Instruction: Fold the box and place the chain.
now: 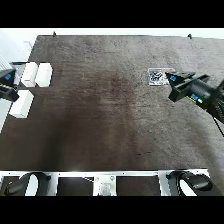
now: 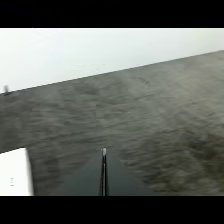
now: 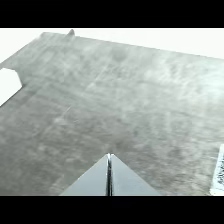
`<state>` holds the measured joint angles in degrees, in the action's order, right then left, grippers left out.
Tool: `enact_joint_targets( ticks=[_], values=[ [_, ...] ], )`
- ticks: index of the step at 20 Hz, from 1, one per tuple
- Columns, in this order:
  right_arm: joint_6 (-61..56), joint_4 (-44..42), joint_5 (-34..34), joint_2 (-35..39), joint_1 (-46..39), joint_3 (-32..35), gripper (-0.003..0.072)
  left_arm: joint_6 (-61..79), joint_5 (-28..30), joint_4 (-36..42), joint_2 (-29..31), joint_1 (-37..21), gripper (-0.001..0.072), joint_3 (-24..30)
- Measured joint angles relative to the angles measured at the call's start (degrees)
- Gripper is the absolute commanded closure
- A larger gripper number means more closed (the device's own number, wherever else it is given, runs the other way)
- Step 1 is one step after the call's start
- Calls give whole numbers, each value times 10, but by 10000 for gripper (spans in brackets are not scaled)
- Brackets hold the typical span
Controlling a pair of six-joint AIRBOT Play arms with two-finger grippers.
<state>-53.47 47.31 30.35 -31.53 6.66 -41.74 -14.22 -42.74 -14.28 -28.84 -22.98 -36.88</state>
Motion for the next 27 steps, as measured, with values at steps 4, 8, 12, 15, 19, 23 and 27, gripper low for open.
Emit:
enact_joint_targets(
  ticks=[4, 8, 12, 15, 19, 23, 27],
  values=[
    [-41, 69, -24, 63, 0, 49, 677, -13, 73, -17, 18, 134, 694, 42],
    [-55, 103, -33, 104, 0, 113, 676, -18, 146, -24, 23, 214, 691, 83],
    [-59, 113, -36, 120, 0, 163, 675, -19, 162, -27, 24, 238, 688, 131],
    [-60, 116, -37, 124, 0, 183, 675, -19, 156, -29, 24, 243, 688, 156],
    [-61, 117, -38, 126, 0, 194, 675, -19, 150, -29, 24, 247, 688, 168],
    [-61, 117, -38, 126, 0, 197, 676, -19, 149, -29, 24, 247, 688, 171],
    [-61, 117, -38, 126, 0, 198, 675, -19, 148, -29, 24, 247, 688, 172]
  ],
)
